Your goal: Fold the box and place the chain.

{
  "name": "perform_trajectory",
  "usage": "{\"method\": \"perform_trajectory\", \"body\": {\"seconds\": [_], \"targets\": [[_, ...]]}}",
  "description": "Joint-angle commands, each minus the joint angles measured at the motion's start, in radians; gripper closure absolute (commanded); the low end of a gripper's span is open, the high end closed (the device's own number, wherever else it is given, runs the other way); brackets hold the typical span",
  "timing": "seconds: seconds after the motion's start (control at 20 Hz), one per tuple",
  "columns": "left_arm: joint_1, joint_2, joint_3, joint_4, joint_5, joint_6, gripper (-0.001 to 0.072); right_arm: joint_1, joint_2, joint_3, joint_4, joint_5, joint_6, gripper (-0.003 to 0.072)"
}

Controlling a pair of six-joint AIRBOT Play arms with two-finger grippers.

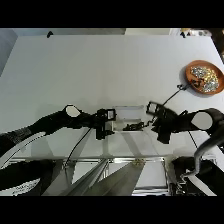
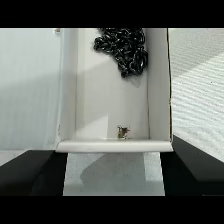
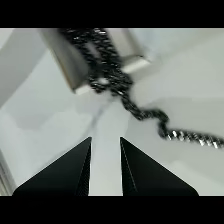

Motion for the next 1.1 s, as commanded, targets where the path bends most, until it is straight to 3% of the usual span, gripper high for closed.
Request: {"method": "perform_trajectory", "body": {"seconds": [0.0, 0.1, 0.2, 0.25, 0.55, 0.9, 1.05], "targets": [[0.0, 0.0, 0.0, 0.0, 0.0, 0.0, 0.0397, 0.002, -0.03, -0.056, 0.103, -0.09, -0.32, 0.05], [0.0, 0.0, 0.0, 0.0, 0.0, 0.0, 0.0397, 0.002, -0.059, -0.056, 0.105, -0.134, -0.325, 0.0486], [0.0, 0.0, 0.0, 0.0, 0.0, 0.0, 0.0397, 0.002, -0.097, -0.056, 0.105, -0.161, -0.325, 0.0315], [0.0, 0.0, 0.0, 0.0, 0.0, 0.0, 0.0397, 0.002, -0.114, -0.056, 0.105, -0.178, -0.325, 0.0301], [0.0, 0.0, 0.0, 0.0, 0.0, 0.0, 0.0397, 0.002, -0.209, -0.057, 0.189, -0.214, -0.48, 0.0368], [0.0, 0.0, 0.0, 0.0, 0.0, 0.0, 0.0397, 0.001, -0.288, -0.057, 0.196, -0.282, -0.481, 0.0391], [0.0, 0.0, 0.0, 0.0, 0.0, 0.0, 0.0397, 0.001, -0.294, -0.057, 0.195, -0.288, -0.482, 0.0508]]}}
